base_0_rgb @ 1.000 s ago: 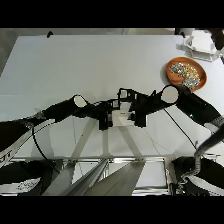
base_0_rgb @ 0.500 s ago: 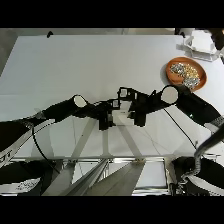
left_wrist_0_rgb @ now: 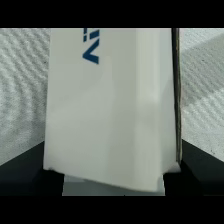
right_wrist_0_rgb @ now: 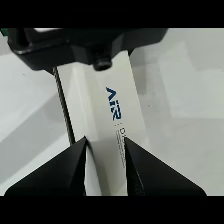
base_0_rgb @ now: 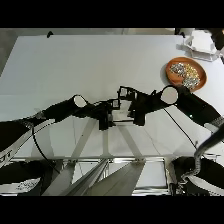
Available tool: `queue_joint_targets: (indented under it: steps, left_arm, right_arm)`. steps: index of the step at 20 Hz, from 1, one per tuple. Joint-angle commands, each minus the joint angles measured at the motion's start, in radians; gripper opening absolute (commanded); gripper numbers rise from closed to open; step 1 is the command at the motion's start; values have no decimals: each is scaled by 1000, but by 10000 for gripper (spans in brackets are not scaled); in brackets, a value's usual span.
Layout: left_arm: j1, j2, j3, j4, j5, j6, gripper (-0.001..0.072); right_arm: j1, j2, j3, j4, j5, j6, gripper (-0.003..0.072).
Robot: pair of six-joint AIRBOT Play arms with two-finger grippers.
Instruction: Fold the box and place the chain.
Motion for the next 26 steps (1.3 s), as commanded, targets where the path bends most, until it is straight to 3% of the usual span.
queue_joint_targets:
  steps: [1,15,19,26]
  left_arm:
    - [0,1,0,1,1,1,412]
    - [0,1,0,1,0,1,412]
    - [0,1,0,1,1,1,412]
    - [0,1,0,1,0,1,412]
  right_arm:
    - [1,-1,-11,-1,-22,0,222]
    - [1,-2,-35,-1,30,0,222]
    - [1,-2,-35,6,70,-5,320]
    - [1,-2,-35,29,95,-8,323]
